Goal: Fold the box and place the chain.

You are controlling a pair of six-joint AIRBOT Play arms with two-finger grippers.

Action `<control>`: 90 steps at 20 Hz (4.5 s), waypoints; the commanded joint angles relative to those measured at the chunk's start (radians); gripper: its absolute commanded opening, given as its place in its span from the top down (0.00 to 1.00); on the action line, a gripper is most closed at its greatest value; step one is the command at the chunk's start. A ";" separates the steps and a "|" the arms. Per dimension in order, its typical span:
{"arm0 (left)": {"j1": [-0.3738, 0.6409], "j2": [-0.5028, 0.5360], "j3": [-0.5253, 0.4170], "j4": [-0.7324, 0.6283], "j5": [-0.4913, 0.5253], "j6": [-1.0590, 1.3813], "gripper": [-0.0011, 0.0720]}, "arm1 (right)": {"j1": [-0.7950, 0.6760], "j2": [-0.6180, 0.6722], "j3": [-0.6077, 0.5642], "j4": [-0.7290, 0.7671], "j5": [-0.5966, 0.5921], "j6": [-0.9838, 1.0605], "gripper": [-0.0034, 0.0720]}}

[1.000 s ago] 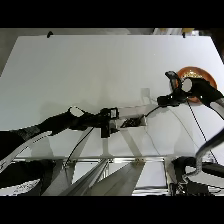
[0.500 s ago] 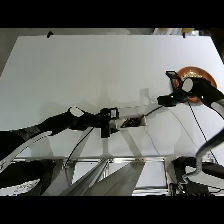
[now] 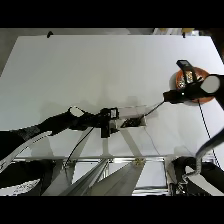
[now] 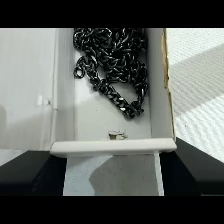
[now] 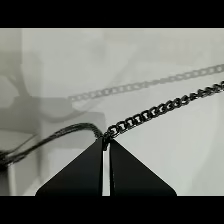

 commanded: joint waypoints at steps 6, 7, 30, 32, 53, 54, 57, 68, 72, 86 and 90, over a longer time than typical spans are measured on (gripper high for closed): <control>0.000 0.000 0.000 0.000 0.000 0.000 0.48 | 0.096 0.302 0.000 0.189 0.106 -0.048 0.94; 0.000 0.000 0.000 0.000 0.000 0.000 0.48 | 0.129 0.320 0.000 0.193 0.119 -0.048 0.94; 0.000 0.000 0.000 0.000 0.000 0.000 0.48 | 0.412 0.066 -0.113 0.217 -0.034 -0.146 0.65; 0.000 0.000 0.000 0.000 0.000 0.000 0.48 | 0.411 0.056 -0.113 0.217 -0.031 -0.177 0.65; 0.000 0.000 0.000 0.000 0.000 0.000 0.48 | -0.002 -0.202 0.037 0.071 0.161 -0.984 0.92; 0.000 0.000 0.000 0.000 0.000 0.000 0.48 | -0.002 -0.217 0.034 0.077 0.137 -1.026 0.75; 0.000 0.000 0.000 0.000 0.000 0.000 0.48 | -0.002 -0.254 0.025 0.126 0.117 -1.146 0.48; 0.000 0.000 0.000 0.000 0.000 0.000 0.48 | -0.002 -0.272 -0.106 0.384 0.121 -1.595 0.75; 0.000 0.000 0.000 0.000 0.000 0.000 0.48 | -0.002 -0.272 -0.109 0.468 0.098 -1.608 0.69; 0.000 0.000 0.000 0.000 0.000 0.000 0.48 | -0.003 -0.260 -0.108 0.392 0.133 -1.563 0.94; 0.000 0.000 0.000 0.000 0.000 0.000 0.48 | -0.003 -0.164 -0.108 0.296 0.134 -1.427 0.94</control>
